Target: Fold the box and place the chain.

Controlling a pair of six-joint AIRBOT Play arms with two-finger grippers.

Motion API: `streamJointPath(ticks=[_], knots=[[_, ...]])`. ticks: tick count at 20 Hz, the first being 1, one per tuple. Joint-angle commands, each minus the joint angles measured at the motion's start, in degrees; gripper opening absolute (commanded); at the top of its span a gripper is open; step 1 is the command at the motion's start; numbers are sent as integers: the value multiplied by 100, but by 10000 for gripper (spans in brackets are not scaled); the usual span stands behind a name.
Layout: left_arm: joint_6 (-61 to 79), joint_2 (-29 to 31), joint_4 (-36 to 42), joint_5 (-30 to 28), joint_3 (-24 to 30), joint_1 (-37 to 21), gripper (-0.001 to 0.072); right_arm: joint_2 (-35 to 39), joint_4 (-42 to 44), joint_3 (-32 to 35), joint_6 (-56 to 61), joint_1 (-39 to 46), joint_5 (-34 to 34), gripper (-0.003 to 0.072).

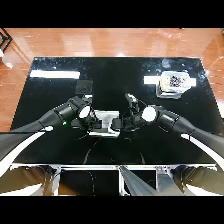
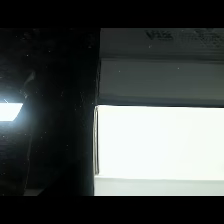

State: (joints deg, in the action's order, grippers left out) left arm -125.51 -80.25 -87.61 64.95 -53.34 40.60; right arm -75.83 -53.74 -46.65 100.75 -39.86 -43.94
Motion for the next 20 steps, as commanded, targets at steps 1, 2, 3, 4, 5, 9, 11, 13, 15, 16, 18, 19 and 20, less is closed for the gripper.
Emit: streamJointPath(ticks=[1, 2, 3, 4, 5, 9, 11, 13, 15, 16, 18, 19, 20], knots=[[0, -4, -15, 2, -2, -2, 19, -15, -1263, -299, 1198, -356, -127, 520], [0, -4, -15, 9, -2, -2, 19, -33, -1460, -400, 1381, -433, -232, 419], [0, -4, -15, 9, -4, -2, 19, -76, -1617, -518, 1519, -505, -376, 412], [0, -4, -15, 9, -4, -2, 19, -125, -1786, -623, 1740, -560, -531, 411], [0, -4, -15, 7, -4, -2, 19, -179, -1971, -734, 1991, -599, -723, 411], [2, -4, -17, 7, -4, -2, 19, -511, -2328, -1248, 2463, -610, -1521, 411], [48, -4, -24, 2, -4, -2, 19, -682, -2332, -1497, 2557, -610, -1694, 363], [57, -4, -31, 0, -4, -2, 19, -789, -2343, -1644, 2778, -610, -1801, 363], [57, -4, -24, -9, -4, -2, 19, -881, -2350, -1698, 2916, -612, -1961, 363], [57, -4, -24, -20, -4, -2, 20, -914, -2385, -1700, 2973, -636, -1993, 363], [59, -4, -22, -42, -4, -2, 19, -960, -2538, -1700, 3101, -737, -1991, 363], [59, -4, -26, -42, -4, -2, 19, -997, -2588, -1703, 3108, -796, -1991, 363], [59, -4, -24, -42, -4, -2, 20, -1045, -2605, -1703, 3110, -844, -1989, 363]])
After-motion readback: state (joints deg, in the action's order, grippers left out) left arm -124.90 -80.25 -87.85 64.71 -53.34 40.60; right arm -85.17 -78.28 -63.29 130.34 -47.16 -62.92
